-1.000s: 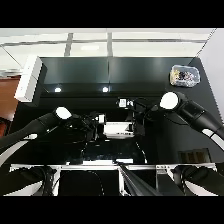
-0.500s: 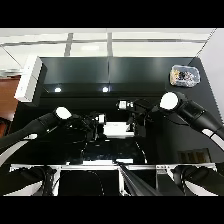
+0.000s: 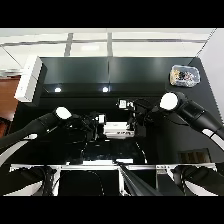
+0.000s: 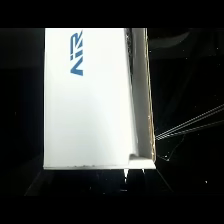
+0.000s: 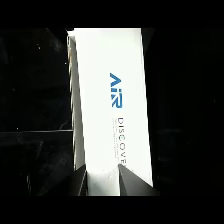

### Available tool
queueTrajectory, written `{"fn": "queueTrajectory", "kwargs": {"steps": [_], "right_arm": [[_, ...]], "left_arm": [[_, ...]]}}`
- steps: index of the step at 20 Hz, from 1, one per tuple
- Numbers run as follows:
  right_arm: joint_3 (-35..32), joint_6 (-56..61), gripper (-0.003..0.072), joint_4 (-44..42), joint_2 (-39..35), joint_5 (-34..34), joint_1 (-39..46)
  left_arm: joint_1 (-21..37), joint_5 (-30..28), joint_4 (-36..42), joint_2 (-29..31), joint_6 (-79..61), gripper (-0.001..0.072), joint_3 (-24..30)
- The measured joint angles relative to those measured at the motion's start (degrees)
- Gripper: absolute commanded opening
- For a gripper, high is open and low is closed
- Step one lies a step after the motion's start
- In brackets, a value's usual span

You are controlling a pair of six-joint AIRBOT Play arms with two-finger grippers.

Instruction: Fold the box and place the chain.

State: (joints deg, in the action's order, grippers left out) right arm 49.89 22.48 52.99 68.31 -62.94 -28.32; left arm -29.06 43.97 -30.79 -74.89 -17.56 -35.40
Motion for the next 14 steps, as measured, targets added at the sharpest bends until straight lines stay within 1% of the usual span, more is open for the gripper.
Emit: {"fn": "queueTrajectory", "kwargs": {"steps": [14], "right_arm": [[0.0,0.2,0.0192,1.0,0.0,-1.6,0.0]], "left_arm": [[0.0,0.0,0.0,0.0,0.0,0.0290,0.0]]}}
